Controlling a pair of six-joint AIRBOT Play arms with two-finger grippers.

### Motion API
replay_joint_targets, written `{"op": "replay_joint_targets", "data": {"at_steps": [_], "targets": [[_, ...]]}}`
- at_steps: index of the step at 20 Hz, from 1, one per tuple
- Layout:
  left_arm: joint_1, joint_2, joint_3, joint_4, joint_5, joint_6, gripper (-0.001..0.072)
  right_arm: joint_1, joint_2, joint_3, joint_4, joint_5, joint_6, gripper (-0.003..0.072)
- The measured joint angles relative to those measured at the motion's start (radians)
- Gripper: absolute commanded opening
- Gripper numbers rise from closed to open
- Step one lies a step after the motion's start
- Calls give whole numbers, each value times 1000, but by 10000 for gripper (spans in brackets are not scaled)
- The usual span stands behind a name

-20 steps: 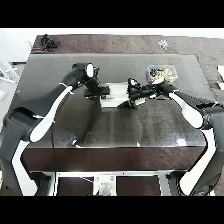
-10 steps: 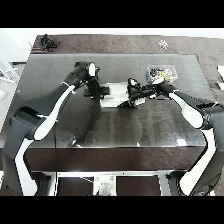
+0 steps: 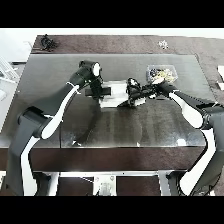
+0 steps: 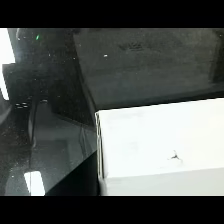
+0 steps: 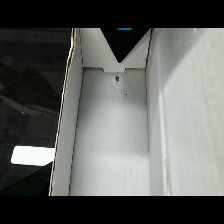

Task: Fold the box and place the chain.

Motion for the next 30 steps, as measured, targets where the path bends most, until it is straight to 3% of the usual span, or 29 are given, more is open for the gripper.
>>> {"op": "replay_joint_targets", "data": {"at_steps": [2,3,4,5,14,21,24,28,29,30], "targets": [[-2,-7,8,1,-6,3,22,0,0,0,0,0,0,579],[-3,-10,10,2,-9,6,150,0,0,0,0,0,0,579],[-3,-12,11,0,0,15,482,0,0,0,-3,-5,-2,579],[-5,-16,11,-17,13,18,647,-1,0,0,-6,-10,-3,579],[16,67,31,0,-45,44,636,-1,0,0,-2,-3,-3,579],[113,185,32,-17,-117,209,635,-1,0,0,-1,-3,-2,579],[193,205,-8,-166,-107,444,636,-1,0,0,-1,-3,-2,579],[309,214,-150,-431,-21,871,643,-1,0,0,-1,-3,-2,579],[325,214,-188,-473,17,965,720,-1,0,0,-1,-3,-1,579],[338,214,-230,-508,57,1072,720,-1,0,0,-1,-3,-1,579]]}}
